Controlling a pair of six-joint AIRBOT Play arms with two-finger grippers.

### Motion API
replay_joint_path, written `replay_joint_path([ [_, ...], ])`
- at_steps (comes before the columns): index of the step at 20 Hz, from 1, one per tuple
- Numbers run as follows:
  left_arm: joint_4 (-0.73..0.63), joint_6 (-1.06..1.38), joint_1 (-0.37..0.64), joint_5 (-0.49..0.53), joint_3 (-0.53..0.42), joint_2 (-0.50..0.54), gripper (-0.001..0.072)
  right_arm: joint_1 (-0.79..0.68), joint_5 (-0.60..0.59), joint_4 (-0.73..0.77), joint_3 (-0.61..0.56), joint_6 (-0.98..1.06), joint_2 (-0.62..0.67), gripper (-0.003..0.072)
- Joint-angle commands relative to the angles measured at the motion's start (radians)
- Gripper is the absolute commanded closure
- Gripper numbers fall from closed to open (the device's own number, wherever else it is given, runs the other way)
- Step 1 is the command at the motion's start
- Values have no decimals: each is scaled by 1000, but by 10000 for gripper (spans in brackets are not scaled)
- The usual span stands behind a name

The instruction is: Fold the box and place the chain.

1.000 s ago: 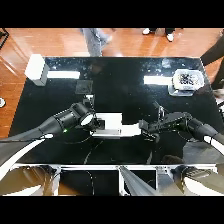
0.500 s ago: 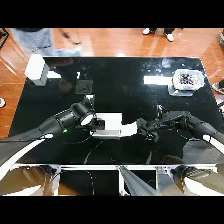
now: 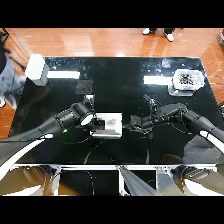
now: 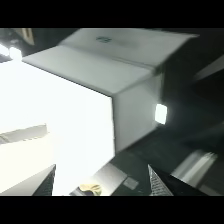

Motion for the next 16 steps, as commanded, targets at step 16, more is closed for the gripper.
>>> replay_joint_path([
  [16,5,8,-1,-3,0,0,688,433,90,-766,235,826,-14,128],
])
